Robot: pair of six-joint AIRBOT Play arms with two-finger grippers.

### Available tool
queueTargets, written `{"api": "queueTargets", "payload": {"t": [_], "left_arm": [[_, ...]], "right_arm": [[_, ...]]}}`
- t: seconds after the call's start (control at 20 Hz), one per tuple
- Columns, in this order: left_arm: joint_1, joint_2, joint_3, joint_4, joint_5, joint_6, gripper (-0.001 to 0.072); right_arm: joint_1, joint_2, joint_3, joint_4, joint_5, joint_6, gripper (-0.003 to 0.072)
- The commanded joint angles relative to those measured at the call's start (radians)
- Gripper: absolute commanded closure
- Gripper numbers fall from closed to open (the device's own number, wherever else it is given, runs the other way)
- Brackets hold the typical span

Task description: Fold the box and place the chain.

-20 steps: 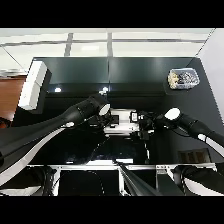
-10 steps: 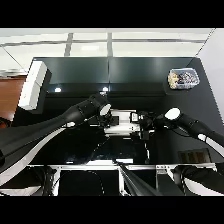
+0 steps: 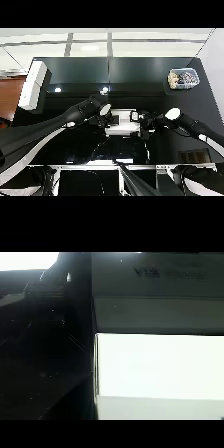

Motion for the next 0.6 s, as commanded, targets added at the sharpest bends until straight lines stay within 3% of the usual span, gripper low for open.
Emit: {"api": "queueTargets", "payload": {"t": [0.0, 0.15, 0.5, 0.55], "left_arm": [[0.001, 0.0, 0.001, 0.001, -0.009, 0.008, 0.0688], [0.002, 0.0, 0.001, 0.001, -0.006, 0.014, 0.0688], [0.004, 0.0, 0.001, 0.001, 0.002, 0.022, 0.0688], [0.004, 0.0, 0.001, 0.001, 0.002, 0.022, 0.0688]], "right_arm": [[-0.006, 0.065, 0.0, -0.058, 0.045, 0.09, 0.0043], [-0.027, 0.148, 0.0, -0.187, 0.059, 0.125, 0.0044], [-0.038, 0.149, 0.0, -0.203, 0.077, 0.079, 0.0046], [-0.038, 0.149, 0.0, -0.202, 0.077, 0.064, 0.0106]]}}
